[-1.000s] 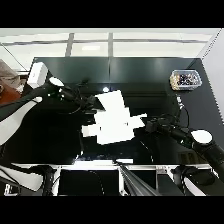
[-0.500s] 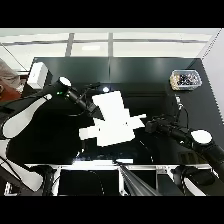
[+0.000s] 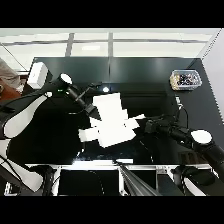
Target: Fold the box and place the chain.
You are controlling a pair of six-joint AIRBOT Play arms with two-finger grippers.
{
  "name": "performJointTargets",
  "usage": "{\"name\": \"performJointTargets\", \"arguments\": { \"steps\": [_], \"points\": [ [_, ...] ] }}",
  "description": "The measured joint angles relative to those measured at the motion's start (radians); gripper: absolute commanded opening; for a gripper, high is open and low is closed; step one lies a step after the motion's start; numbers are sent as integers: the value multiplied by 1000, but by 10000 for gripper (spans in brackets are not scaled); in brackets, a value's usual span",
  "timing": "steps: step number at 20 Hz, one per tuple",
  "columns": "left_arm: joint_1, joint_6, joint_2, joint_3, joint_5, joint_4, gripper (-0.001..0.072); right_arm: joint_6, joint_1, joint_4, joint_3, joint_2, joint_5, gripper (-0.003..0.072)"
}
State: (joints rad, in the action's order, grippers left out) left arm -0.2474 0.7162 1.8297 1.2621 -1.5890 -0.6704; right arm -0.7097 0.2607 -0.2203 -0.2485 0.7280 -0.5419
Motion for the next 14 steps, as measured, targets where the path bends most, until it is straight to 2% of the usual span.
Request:
{"name": "performJointTargets", "arguments": {
  "steps": [4, 6, 9, 11, 14],
  "points": [
    [-35, -18, -52, -26, 58, -5, 22, -39, -54, -263, -106, 0, -144, 608],
    [-76, -69, -134, -77, 153, -2, 25, -47, -84, -436, -190, 0, -222, 607],
    [-145, -229, -271, -166, 353, -14, 27, 27, -104, -645, -269, 2, -262, 607],
    [-193, -400, -327, -201, 446, -52, 27, 92, -109, -713, -287, 11, -258, 606],
    [-246, -598, -350, -225, 534, -124, 27, 158, -113, -764, -291, 39, -245, 599]
  ]
}}
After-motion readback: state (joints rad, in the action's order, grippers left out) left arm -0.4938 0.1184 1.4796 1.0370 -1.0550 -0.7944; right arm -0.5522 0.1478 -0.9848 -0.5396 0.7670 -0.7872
